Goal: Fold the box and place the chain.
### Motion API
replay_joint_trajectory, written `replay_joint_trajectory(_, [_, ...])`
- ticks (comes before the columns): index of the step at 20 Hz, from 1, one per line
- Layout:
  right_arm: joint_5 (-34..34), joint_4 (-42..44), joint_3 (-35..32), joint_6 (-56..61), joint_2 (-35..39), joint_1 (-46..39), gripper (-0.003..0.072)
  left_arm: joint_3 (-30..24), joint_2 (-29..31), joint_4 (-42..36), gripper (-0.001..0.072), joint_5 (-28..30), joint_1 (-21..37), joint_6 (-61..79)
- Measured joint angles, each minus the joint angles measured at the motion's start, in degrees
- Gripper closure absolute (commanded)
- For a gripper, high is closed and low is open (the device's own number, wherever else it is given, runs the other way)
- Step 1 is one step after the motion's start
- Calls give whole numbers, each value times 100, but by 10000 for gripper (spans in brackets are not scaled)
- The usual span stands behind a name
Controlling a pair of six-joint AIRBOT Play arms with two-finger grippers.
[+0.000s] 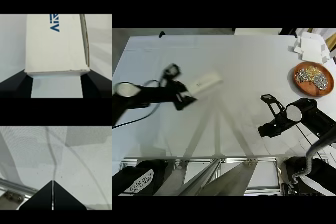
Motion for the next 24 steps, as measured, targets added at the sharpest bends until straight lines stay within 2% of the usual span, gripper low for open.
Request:
replay_joint_trajectory(5, [-122,2,0,0,0,2,676,0,835,839,708,-61,1657,-1438])
replay_joint_trajectory(9, [-203,7,0,0,0,2,676,-39,1036,1565,708,-190,2420,-2347])
replay_joint_trajectory(17, [-319,31,0,0,0,0,676,-442,1106,3351,707,-319,2710,-4057])
replay_joint_trajectory(24, [-361,44,0,0,0,2,675,-990,1108,3875,707,-280,2728,-4649])
